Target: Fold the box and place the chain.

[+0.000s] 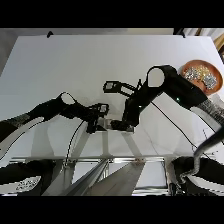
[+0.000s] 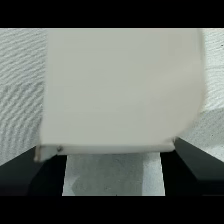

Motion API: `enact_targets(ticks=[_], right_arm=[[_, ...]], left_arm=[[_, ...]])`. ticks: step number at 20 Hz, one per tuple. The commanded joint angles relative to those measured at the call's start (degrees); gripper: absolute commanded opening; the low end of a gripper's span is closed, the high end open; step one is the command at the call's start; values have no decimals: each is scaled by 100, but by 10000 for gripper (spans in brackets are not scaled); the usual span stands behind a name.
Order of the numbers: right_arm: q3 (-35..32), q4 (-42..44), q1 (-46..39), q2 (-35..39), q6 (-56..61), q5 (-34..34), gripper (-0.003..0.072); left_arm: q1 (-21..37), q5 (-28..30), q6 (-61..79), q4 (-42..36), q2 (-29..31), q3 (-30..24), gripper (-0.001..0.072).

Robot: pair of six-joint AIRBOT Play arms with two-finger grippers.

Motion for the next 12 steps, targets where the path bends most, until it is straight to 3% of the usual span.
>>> enact_targets(ticks=[1, 4, 12], right_arm=[[0, -157, 114, -15, -44, -179, 449], [0, -125, 114, -52, -90, -129, 374], [9, 13, 107, 310, -568, -885, 376]], left_arm=[[4, 2, 0, 2, 2, 0, 212], [4, 2, 0, 0, 2, 0, 212], [4, 2, 0, 2, 2, 0, 212]])
